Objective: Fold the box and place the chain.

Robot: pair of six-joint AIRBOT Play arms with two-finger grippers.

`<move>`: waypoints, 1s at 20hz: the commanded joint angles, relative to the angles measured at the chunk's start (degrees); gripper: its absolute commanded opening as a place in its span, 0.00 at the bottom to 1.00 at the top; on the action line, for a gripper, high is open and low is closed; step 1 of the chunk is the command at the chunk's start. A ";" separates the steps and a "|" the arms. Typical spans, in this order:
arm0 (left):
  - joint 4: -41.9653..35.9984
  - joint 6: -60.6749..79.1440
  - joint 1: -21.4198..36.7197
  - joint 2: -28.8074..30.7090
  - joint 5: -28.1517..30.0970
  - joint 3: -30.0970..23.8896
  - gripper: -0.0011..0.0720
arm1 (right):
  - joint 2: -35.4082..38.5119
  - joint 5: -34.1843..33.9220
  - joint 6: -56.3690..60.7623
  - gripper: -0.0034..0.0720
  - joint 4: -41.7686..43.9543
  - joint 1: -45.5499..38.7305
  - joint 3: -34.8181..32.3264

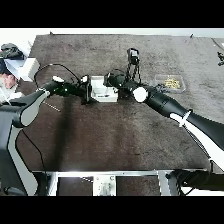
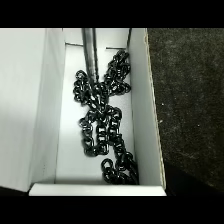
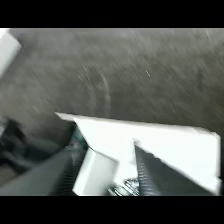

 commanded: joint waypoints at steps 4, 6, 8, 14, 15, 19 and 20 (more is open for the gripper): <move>0.02 0.00 -0.02 -0.02 0.00 0.02 0.57 | 4.09 11.37 0.09 0.62 -6.40 -10.47 -5.49; 0.02 0.02 -0.02 -0.02 0.00 0.02 0.57 | 7.08 11.04 1.51 0.62 -6.40 -16.33 -10.82; 0.02 0.02 -0.02 -0.02 0.00 0.02 0.57 | 7.82 8.87 4.70 0.62 -6.38 -22.73 -15.47; 0.02 0.02 -0.02 -0.02 0.00 0.02 0.57 | 0.13 -1.14 9.53 0.62 -3.15 -29.79 -17.05; 0.02 0.02 -0.02 -0.02 0.00 0.02 0.57 | -1.95 -2.12 9.53 0.62 -1.97 -29.77 -16.26; 0.02 0.00 -0.02 -0.02 0.00 0.02 0.57 | -9.84 -2.56 9.53 0.61 0.81 -28.39 -9.57; 0.02 0.02 -0.02 -0.02 0.00 0.02 0.57 | -11.43 -2.58 9.55 0.47 0.79 -27.69 -7.69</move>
